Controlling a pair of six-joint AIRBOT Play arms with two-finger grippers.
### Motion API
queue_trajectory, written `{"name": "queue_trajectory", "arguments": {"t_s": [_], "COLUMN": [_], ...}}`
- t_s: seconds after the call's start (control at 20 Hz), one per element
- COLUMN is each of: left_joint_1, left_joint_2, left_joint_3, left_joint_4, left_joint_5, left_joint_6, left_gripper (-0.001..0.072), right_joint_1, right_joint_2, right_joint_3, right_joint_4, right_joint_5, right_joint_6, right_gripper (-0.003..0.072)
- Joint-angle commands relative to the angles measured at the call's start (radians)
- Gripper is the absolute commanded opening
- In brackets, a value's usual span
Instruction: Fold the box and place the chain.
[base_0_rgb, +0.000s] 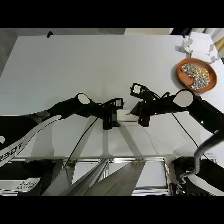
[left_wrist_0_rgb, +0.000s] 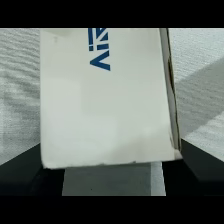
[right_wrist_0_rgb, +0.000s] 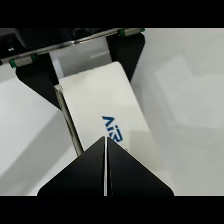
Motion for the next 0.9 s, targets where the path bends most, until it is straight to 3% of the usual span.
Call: {"name": "queue_trajectory", "arguments": {"t_s": [0.0, 0.85], "left_joint_1": [0.001, 0.001], "left_joint_2": [0.0, 0.0], "left_joint_3": [0.0, 0.0], "left_joint_4": [0.0, 0.0], "left_joint_5": [0.003, 0.003], "left_joint_6": [0.0, 0.0], "left_gripper": [0.0207, 0.0207], "right_joint_1": [-0.031, -0.031], "right_joint_2": [-0.023, -0.026], "right_joint_3": [-0.069, -0.198], "right_joint_4": [0.139, 0.106], "right_joint_5": [-0.002, -0.061], "right_joint_6": [-0.079, -0.083], "right_gripper": [0.0013, 0.0012]}}
